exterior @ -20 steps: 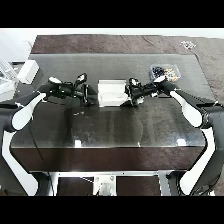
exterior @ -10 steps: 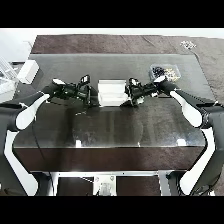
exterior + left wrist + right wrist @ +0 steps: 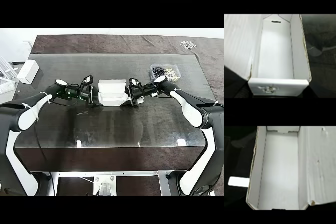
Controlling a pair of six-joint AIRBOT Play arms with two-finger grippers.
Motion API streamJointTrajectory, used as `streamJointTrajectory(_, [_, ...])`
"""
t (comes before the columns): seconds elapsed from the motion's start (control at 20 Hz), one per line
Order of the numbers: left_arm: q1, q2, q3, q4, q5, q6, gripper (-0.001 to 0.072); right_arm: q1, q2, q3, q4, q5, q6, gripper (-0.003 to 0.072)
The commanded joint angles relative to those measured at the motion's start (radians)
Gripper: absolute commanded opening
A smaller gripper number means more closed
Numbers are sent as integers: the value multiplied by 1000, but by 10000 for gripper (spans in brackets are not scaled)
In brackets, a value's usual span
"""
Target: Fold the box and place the chain.
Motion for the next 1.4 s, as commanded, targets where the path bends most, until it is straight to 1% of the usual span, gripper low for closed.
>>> streamJointTrajectory(0.0, [-3, -1, 9, -19, 30, 39, 720, 0, 0, 0, 0, 0, 0, 583])
streamJointTrajectory(0.1, [-3, -5, 11, -16, 56, 72, 720, 0, 0, 0, 0, 0, 0, 583])
streamJointTrajectory(0.35, [-3, -12, 14, -10, 66, 79, 713, 0, 0, 0, 0, 0, 0, 583])
streamJointTrajectory(0.9, [11, -15, 14, 7, 52, 141, 714, 0, 0, 0, 0, 0, 0, 583])
streamJointTrajectory(1.35, [2, -15, 14, -18, 39, 179, 715, 0, 0, 0, 0, 0, 0, 583])
